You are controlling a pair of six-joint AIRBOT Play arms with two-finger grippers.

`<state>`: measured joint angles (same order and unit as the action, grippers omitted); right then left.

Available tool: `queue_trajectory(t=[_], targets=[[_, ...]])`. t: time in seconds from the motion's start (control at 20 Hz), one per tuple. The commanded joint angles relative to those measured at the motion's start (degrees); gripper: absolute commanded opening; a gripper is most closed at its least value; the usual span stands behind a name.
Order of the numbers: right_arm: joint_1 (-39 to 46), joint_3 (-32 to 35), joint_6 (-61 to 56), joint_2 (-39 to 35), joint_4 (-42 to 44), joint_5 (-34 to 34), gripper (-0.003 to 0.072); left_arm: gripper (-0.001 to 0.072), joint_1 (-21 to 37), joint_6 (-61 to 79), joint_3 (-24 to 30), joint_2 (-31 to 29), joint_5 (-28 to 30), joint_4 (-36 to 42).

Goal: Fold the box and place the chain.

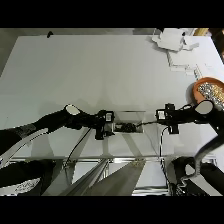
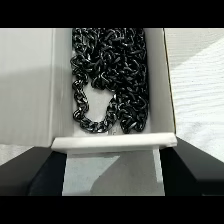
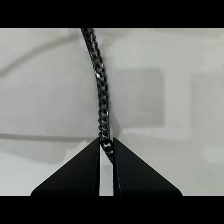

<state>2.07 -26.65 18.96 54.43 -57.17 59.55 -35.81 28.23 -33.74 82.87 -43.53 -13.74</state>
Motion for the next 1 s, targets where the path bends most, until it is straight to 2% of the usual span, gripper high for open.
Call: queue_trajectory(t=[0.0,0.1,0.2,0.3,0.55,0.8,0.9,0.95], targets=[[0.0,-0.1,-0.7,-9.1,11.8,5.7,0.0018,0.0273,0.0,0.0,0.0,0.0,0.0,0.0],[-1.3,-0.1,-0.7,-12.7,19.8,6.4,0.0018,0.0273,0.0,0.0,0.0,0.0,0.0,0.0],[-5.4,-0.1,-0.7,-13.7,23.0,7.4,0.0018,0.0273,0.0,0.0,0.0,0.0,0.0,0.0],[-11.3,-0.1,-0.7,-13.7,23.3,6.3,0.0018,0.0273,0.0,0.0,0.0,0.0,0.0,0.0],[-23.4,-0.1,-1.0,-11.8,23.4,-3.7,0.0018,0.0273,0.0,0.0,0.0,0.0,0.0,0.0],[-26.2,-0.1,-1.0,-4.9,23.1,-5.7,0.0025,0.0273,0.0,0.0,0.0,0.0,0.0,0.0],[-25.9,-0.1,-1.0,-4.5,22.1,-7.2,0.0182,0.0273,0.0,0.0,0.0,0.0,0.0,0.0],[-25.1,-0.1,-1.0,-4.9,21.9,-7.6,0.0235,0.0273,0.0,0.0,0.0,0.0,0.0,0.0]])
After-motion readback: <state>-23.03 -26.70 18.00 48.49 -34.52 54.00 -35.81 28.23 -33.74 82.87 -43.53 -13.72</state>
